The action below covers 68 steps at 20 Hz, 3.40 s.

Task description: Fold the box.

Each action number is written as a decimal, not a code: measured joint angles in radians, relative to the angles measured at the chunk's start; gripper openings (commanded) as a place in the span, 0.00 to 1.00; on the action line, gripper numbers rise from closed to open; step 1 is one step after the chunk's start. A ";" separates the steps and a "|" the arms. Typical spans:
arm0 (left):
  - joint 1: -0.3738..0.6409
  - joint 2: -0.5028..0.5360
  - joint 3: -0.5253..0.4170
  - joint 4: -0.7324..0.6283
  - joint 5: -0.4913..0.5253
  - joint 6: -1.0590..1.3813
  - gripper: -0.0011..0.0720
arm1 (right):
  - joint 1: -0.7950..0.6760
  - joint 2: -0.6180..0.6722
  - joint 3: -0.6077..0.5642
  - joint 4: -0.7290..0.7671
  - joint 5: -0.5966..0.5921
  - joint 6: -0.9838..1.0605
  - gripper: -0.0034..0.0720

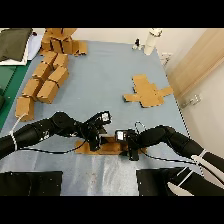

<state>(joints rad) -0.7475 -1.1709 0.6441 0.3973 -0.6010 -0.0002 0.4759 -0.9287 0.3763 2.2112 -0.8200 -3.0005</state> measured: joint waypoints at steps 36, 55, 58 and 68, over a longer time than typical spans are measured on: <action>0.014 0.280 -0.143 0.257 -0.346 -1.094 0.03 | 0.000 0.000 0.000 0.000 -0.026 0.000 0.79; -0.105 0.048 -0.228 -1.014 0.317 -0.253 0.03 | 0.000 0.000 0.000 0.002 -0.026 0.000 0.79; -0.107 0.024 -0.202 -0.993 0.356 -0.233 0.03 | 0.000 0.000 0.000 0.002 -0.027 0.000 0.79; -0.126 0.002 -0.186 -0.848 0.365 -0.326 0.03 | 0.000 0.000 0.000 0.000 -0.027 0.000 0.79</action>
<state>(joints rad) -0.8738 -1.1694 0.4580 -0.4503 -0.2356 -0.3264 0.4759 -0.9283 0.3763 2.2108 -0.8467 -3.0009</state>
